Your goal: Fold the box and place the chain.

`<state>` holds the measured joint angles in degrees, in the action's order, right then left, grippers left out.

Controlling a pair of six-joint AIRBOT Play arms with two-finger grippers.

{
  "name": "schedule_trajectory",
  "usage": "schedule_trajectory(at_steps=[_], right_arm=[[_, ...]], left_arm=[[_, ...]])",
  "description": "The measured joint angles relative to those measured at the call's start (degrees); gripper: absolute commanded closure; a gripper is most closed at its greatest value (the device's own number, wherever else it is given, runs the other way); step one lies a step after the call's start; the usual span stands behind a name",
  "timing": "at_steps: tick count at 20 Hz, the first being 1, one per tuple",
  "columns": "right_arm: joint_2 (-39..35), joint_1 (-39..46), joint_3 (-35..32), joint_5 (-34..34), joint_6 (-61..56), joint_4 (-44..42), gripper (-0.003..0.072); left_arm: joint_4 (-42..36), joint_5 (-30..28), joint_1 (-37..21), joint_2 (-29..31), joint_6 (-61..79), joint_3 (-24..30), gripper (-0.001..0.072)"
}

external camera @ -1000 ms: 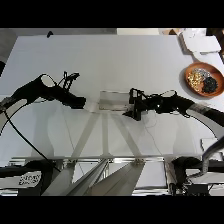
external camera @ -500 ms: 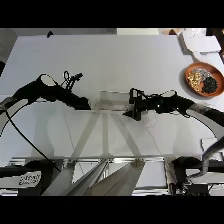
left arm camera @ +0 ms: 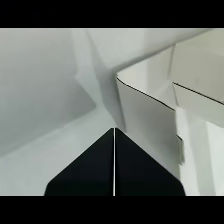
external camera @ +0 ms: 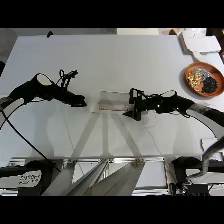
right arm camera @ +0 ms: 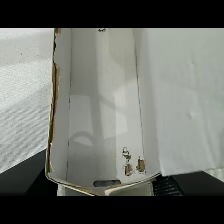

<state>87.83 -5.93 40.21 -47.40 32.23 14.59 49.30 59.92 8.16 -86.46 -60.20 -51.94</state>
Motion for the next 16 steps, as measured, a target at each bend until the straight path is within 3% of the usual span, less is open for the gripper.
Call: schedule_trajectory(at_steps=[8, 16], right_arm=[[0.0, 0.0, 0.0, 0.0, 0.0, 0.0, 0.0171], [0.0, 0.0, 0.0, 0.0, 0.0, 0.0, 0.0171]], left_arm=[[-5.6, -0.4, 1.1, -3.6, 1.9, 0.0, 0.0703], [-8.3, 1.9, 1.1, -0.4, 3.5, 0.0, 0.0695]])
